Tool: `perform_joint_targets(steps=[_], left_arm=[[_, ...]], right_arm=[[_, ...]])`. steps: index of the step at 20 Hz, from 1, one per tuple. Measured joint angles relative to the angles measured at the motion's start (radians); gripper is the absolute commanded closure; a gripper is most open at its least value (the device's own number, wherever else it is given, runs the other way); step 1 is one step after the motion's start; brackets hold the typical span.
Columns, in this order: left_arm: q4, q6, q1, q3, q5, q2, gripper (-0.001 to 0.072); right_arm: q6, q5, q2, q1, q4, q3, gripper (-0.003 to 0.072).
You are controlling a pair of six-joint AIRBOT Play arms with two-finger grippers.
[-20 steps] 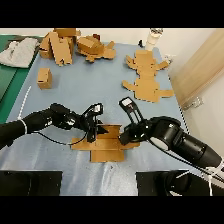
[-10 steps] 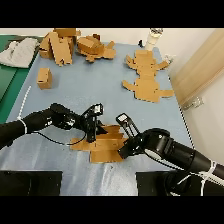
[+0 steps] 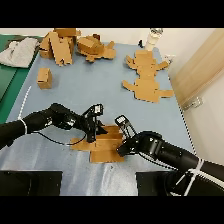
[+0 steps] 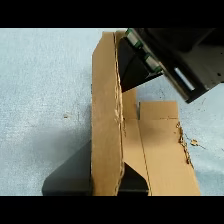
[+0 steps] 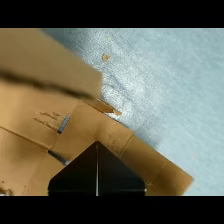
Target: Fold the box.
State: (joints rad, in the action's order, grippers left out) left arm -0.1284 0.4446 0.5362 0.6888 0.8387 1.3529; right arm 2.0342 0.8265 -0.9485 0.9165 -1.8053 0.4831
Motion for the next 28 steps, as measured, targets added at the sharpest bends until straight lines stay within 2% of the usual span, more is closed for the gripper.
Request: perform_joint_targets(steps=[7,12,15,17,19,23,28], left_arm=[[-0.006,0.0,0.0,0.0,0.017,0.0,0.0694],[-0.007,0.0,0.0,0.0,0.031,0.0,0.0694],[-0.007,0.0,0.0,0.0,0.034,0.0,0.0694],[-0.007,0.0,0.0,0.0,0.034,0.0,0.0694],[-0.007,-0.001,0.0,0.0,0.032,0.0,0.0694],[-0.007,-0.024,0.0,0.0,0.013,0.0,0.0694],[-0.01,-0.041,0.0,0.0,-0.051,0.0,0.0694]], right_arm=[[0.023,0.0,-0.033,0.002,-0.025,0.01,0.068],[0.032,0.073,0.097,0.002,-0.04,0.051,0.0679],[0.034,0.117,0.196,0.002,-0.039,0.068,0.0452],[0.008,0.138,0.237,0.002,-0.021,0.072,0.0453],[-0.103,0.147,0.248,0.018,0.023,0.075,0.0455],[-0.246,0.196,0.198,0.144,0.068,0.077,0.0468],[-0.181,0.228,0.165,0.426,0.013,0.06,0.0468]])
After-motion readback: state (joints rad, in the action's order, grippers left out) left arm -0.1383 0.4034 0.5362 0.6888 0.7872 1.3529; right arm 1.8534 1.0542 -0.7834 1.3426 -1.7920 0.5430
